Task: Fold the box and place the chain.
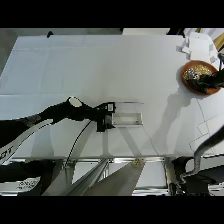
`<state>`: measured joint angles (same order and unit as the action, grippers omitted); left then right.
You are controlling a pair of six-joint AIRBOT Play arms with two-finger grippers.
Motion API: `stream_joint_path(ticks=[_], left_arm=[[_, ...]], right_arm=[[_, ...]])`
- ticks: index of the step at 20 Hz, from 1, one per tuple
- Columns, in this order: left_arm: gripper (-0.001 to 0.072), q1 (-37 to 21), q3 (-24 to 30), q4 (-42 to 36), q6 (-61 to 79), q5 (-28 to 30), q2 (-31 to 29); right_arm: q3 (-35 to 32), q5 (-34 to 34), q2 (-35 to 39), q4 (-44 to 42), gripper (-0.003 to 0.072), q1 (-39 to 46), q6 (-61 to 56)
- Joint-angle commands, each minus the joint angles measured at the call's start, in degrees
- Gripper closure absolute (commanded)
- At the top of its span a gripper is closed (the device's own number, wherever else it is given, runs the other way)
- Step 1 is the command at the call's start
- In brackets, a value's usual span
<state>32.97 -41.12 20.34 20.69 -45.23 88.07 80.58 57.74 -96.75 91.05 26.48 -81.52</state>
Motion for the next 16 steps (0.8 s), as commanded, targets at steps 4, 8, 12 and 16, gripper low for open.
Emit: stream_joint_path(ticks=[4, 8, 12, 16], left_arm=[[0.0505, -0.02, 0.02, 0.00, 0.02, 0.02, -0.04], [0.0505, -0.02, 0.02, 0.00, 0.02, 0.02, -0.04], [0.0505, -0.02, 0.02, 0.00, 0.02, 0.02, -0.04], [0.0505, -0.02, 0.02, 0.00, 0.02, 0.02, -0.04]], right_arm=[[0.04, 6.80, 9.86, -4.61, 0.0669, 0.00, 8.02], [0.04, 12.87, 17.14, -14.45, 0.0669, 0.00, 13.07], [-1.51, 19.82, 24.28, -17.75, 0.0670, -3.82, 17.35], [-8.26, 21.44, 33.66, -19.47, 0.0670, -12.72, 15.89]])
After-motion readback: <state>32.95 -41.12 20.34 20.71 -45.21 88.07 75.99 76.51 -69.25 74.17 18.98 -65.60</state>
